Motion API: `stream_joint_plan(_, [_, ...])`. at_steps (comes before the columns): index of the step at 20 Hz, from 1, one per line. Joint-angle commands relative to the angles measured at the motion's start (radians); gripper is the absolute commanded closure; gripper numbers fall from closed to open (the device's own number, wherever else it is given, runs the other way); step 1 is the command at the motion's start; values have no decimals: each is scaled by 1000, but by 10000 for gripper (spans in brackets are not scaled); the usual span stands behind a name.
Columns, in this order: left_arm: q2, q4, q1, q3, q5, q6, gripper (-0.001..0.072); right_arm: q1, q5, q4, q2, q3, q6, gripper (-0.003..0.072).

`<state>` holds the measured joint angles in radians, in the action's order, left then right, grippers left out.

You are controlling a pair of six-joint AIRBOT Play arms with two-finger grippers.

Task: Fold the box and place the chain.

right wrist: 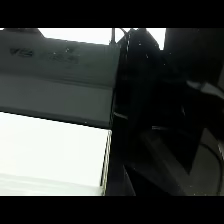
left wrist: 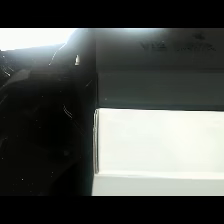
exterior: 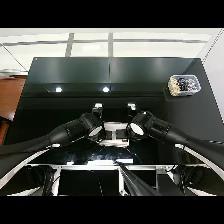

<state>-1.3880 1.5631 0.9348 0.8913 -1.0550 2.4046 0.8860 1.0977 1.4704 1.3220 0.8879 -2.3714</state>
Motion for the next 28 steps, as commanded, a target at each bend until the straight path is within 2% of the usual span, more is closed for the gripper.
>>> stream_joint_plan(1, [-1,0,-1,0,-1,0,679,1,35,-8,22,20,-6,383])
stream_joint_plan(7, [-1,0,0,0,-2,0,678,1,35,-2,24,20,-32,385])
stream_joint_plan(8, [-1,0,0,0,-2,0,678,1,33,1,24,20,-34,426])
stream_joint_plan(9, [-1,0,0,0,-2,0,678,1,30,1,24,20,-34,532])
stream_joint_plan(10, [-1,0,0,0,-2,0,678,1,21,0,24,20,-34,545])
stream_joint_plan(28, [-1,0,0,0,-2,0,678,23,16,-10,55,20,-34,544])
